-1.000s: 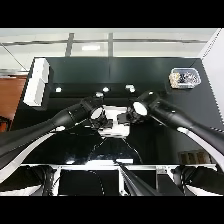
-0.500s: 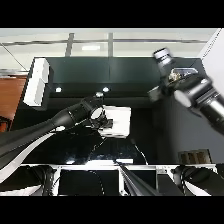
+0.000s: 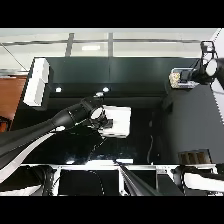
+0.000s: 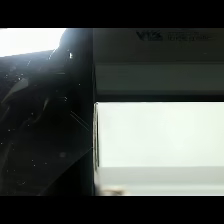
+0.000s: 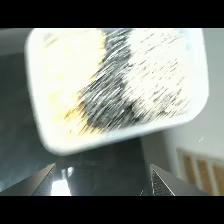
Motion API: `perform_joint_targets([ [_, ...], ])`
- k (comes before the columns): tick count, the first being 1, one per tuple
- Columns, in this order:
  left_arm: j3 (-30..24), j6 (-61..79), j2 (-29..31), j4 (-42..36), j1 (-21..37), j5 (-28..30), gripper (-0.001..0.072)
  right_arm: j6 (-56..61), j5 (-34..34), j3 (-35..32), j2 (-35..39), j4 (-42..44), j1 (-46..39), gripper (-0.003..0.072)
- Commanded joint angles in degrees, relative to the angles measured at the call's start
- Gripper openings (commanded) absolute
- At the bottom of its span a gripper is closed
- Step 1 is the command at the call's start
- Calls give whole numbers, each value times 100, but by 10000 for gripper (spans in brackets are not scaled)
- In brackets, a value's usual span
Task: Fold the box and place the chain.
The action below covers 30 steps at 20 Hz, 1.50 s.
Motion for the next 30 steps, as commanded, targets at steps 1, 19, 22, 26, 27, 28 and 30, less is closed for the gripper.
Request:
perform_joint_targets([
  [1,-2,0,-2,0,4,-4,29,649,1084,1759,-1357,168,-450,705],
  [19,0,0,-2,2,4,-24,29,1589,590,2865,-2802,778,-885,644],
  [22,0,0,-2,0,4,-26,29,1587,691,2865,-2889,793,-881,644],
  [26,0,0,-2,2,4,-26,29,1550,1043,2868,-2896,800,-957,470],
  [27,0,0,-2,2,4,-26,30,1521,1165,2876,-2898,798,-968,470],
  [28,0,0,-2,0,4,-26,29,1469,1268,2881,-2896,798,-968,470],
  [30,0,0,-2,2,4,-26,29,1453,1587,2922,-2892,789,-990,236],
])
